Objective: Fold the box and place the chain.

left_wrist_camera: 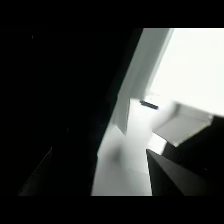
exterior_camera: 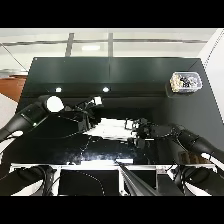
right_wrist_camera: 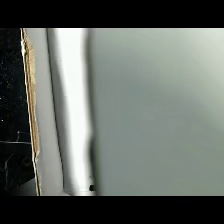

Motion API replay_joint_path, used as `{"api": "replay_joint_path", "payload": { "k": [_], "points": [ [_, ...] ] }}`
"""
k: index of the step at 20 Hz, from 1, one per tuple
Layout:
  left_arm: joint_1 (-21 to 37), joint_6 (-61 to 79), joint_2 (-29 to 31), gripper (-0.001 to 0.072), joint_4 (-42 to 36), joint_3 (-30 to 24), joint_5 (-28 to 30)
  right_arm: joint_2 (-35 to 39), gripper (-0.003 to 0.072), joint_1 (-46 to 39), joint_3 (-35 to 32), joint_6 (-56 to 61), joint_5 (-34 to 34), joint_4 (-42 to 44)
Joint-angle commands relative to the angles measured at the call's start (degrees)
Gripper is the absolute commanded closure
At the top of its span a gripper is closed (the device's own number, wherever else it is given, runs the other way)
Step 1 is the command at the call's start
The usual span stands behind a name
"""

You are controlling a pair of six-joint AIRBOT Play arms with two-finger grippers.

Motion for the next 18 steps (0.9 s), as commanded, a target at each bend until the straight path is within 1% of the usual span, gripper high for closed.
{"api": "replay_joint_path", "payload": {
  "k": [1, 2, 3, 4, 5, 6, 7, 8, 11, 12, 14, 16, 18],
  "points": [
    [1.7, -10.4, 2.8, 0.0018, 1.1, 0.0, -8.3, 0.0, 0.0348, 0.1, 0.0, 0.0, 0.0, 0.0],
    [1.6, -14.4, 3.0, 0.0145, 0.6, 0.0, -11.1, 0.0, 0.0348, 0.1, 0.0, 0.0, 0.0, 0.0],
    [1.6, -17.1, 3.0, 0.0375, -0.6, 0.0, -14.4, 0.0, 0.0348, 0.1, 0.0, 0.0, 0.0, 0.0],
    [1.6, -17.7, 3.0, 0.0674, -2.4, 0.0, -18.9, 0.0, 0.0349, 0.0, 0.0, 0.0, 0.0, 0.0],
    [1.5, -17.4, 3.0, 0.0685, -5.3, -0.2, -21.6, 0.0, 0.0349, 0.1, 0.0, 0.0, 0.0, 0.0],
    [1.4, -17.3, 3.0, 0.0685, -8.8, -0.5, -21.6, 0.0, 0.0348, 0.1, 0.0, 0.0, 0.0, 0.0],
    [1.4, -16.0, 3.0, 0.0685, -13.0, -0.9, -19.6, 0.0, 0.0348, 0.1, 0.0, 0.0, 0.0, 0.0],
    [1.4, -13.6, 3.0, 0.0685, -17.4, -1.4, -15.8, 0.0, 0.0348, 0.0, 0.0, 0.0, 0.0, 0.0],
    [1.4, -7.9, 2.0, 0.0684, -28.0, -2.5, -0.2, 0.0, 0.0348, 0.1, 0.0, 0.0, 0.0, 0.0],
    [1.4, -6.1, 1.1, 0.0684, -29.6, -2.6, 4.1, 0.0, 0.0348, 0.1, 0.0, 0.0, 0.0, 0.0],
    [1.4, -6.1, -0.8, 0.0684, -31.0, -2.6, 10.4, 0.0, 0.0348, 0.1, 0.0, 0.0, 0.0, 0.0],
    [1.0, -6.1, -3.4, 0.0684, -31.5, -2.6, 12.3, 0.0, 0.0349, 0.0, 0.0, 0.0, 0.0, 0.0],
    [-0.1, -6.1, -6.4, 0.0684, -31.5, -2.6, 12.3, 0.0, 0.0348, 0.0, 0.0, 0.0, 0.0, 0.0]
  ]
}}
